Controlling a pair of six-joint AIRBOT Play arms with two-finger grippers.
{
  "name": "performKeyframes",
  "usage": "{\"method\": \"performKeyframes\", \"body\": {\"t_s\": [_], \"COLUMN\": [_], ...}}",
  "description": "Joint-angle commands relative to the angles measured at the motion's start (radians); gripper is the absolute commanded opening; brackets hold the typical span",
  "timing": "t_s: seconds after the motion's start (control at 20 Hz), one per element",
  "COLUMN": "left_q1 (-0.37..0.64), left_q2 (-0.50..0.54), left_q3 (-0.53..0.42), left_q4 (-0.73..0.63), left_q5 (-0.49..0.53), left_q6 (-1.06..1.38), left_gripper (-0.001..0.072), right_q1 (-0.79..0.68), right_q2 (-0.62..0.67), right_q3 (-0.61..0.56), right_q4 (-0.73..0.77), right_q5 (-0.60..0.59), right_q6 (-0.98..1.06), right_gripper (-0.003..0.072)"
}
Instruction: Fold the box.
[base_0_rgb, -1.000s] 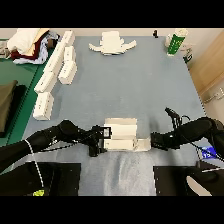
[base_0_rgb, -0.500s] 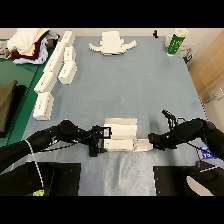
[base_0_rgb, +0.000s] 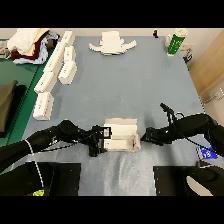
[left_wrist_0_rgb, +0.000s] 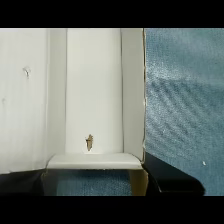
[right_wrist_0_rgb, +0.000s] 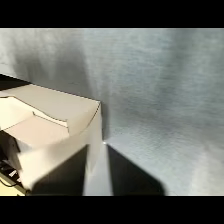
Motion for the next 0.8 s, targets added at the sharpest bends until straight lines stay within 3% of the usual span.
{"method": "performKeyframes", "body": {"t_s": [0.0, 0.05, 0.15, 0.2, 0.45, 0.5, 0.6, 0.75], "left_q1": [0.0, 0.0, 0.0, 0.0, 0.0, 0.0, 0.0, 0.0], "left_q2": [0.0, 0.0, 0.0, 0.0, 0.0, 0.0, 0.0, 0.0], "left_q3": [0.0, 0.0, 0.0, 0.0, 0.0, 0.0, 0.0, 0.0], "left_q4": [0.0, 0.0, 0.0, 0.0, 0.0, 0.0, 0.0, 0.0], "left_q5": [0.0, 0.0, 0.0, 0.0, 0.0, 0.0, 0.0, 0.0], "left_q6": [0.0, 0.0, 0.0, 0.0, 0.0, 0.0, 0.0, 0.0], "left_gripper": [0.0479, 0.0479, 0.0479, 0.0479, 0.0479, 0.0479, 0.0479, 0.048], "right_q1": [0.0, 0.004, 0.033, 0.058, 0.192, 0.215, 0.293, 0.455], "right_q2": [0.007, 0.007, 0.007, 0.006, -0.047, -0.078, -0.144, -0.232], "right_q3": [0.012, 0.013, 0.013, 0.013, 0.032, 0.055, 0.122, 0.248], "right_q4": [0.019, 0.021, 0.026, 0.024, -0.033, -0.072, -0.178, -0.444], "right_q5": [-0.012, -0.016, -0.013, -0.004, 0.139, 0.134, 0.131, 0.105], "right_q6": [0.002, 0.002, -0.002, -0.004, 0.062, 0.108, 0.187, 0.461], "right_gripper": [0.035, 0.0357, 0.0497, 0.0512, 0.0501, 0.0442, 0.042, 0.0419]}}
